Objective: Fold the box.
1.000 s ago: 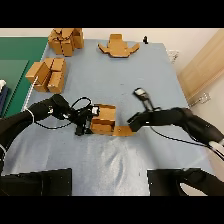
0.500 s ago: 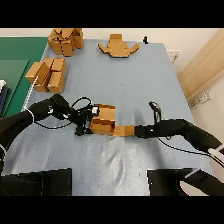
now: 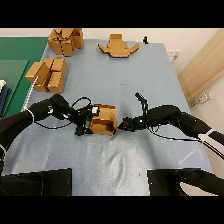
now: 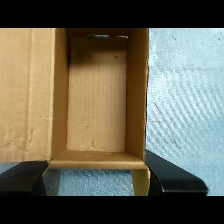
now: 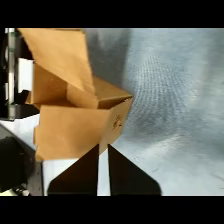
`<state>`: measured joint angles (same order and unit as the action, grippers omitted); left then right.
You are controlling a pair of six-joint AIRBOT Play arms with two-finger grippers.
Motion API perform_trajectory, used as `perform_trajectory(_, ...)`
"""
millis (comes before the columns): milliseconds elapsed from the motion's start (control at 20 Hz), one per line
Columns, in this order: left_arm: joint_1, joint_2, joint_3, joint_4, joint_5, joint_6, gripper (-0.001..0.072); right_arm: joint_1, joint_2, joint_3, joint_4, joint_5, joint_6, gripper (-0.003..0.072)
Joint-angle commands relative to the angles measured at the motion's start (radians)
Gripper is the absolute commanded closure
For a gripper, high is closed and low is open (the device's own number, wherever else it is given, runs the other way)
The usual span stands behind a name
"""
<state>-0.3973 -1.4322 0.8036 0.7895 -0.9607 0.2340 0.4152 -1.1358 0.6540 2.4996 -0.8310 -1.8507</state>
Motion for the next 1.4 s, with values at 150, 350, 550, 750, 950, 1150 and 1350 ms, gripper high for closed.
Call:
perform_trajectory(150, 0.000, -0.001, 0.000, 0.000, -0.003, 0.000, 0.0481, 0.005, -0.072, 0.021, 0.083, -0.091, -0.008, 0.0475)
perform_trajectory(350, 0.000, -0.001, 0.000, 0.000, -0.004, 0.000, 0.0481, 0.018, -0.136, 0.043, 0.102, -0.050, -0.008, 0.0238)
perform_trajectory(550, 0.000, -0.001, 0.000, 0.000, -0.004, 0.000, 0.0481, 0.061, -0.137, 0.082, 0.084, 0.117, 0.001, 0.0234)
perform_trajectory(750, 0.000, -0.001, 0.000, 0.000, -0.008, 0.000, 0.0481, 0.061, -0.136, 0.098, 0.068, 0.061, 0.000, 0.0234)
perform_trajectory(950, 0.000, -0.001, 0.000, 0.000, -0.008, 0.001, 0.0481, 0.060, -0.134, 0.098, 0.007, -0.073, -0.018, 0.0235)
perform_trajectory(1150, 0.000, -0.001, 0.000, 0.000, -0.007, 0.001, 0.0481, 0.057, -0.133, 0.098, -0.082, -0.192, -0.035, 0.0234)
perform_trajectory(1350, 0.000, -0.001, 0.000, 0.000, -0.008, 0.001, 0.0481, 0.011, -0.108, 0.098, -0.095, -0.200, -0.043, 0.0235)
